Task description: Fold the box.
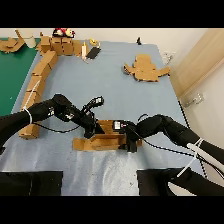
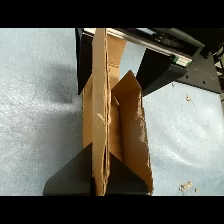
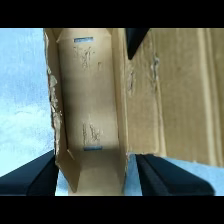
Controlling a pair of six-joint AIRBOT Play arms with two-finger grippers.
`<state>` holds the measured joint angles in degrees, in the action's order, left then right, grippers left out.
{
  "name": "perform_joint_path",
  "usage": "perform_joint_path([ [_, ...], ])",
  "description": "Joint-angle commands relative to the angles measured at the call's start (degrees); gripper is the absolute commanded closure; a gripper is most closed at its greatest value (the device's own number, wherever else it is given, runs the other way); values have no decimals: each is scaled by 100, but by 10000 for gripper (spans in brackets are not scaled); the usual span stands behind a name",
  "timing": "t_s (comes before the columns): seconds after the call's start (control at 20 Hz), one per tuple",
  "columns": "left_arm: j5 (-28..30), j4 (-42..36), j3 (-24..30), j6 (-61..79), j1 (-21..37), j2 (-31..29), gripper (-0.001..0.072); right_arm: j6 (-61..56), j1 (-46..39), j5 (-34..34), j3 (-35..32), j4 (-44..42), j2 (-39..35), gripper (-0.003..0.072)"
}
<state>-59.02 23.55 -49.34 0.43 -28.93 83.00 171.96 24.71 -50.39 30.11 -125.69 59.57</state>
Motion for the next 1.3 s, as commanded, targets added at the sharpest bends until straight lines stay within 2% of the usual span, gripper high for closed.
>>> perform_joint_path([
  [0.0,0,0,0,2,-2,-2,699,0,7,37,4,-83,153,-28],
  [0.8,0,0,0,2,-2,-2,699,0,256,59,4,59,262,-23],
  [1.1,0,0,0,2,-2,-2,699,0,254,105,4,142,262,9],
  [1.15,0,0,0,2,-2,-2,699,0,256,101,4,140,264,52],
  [1.25,0,0,0,2,-2,-2,698,0,256,122,4,142,321,70],
])
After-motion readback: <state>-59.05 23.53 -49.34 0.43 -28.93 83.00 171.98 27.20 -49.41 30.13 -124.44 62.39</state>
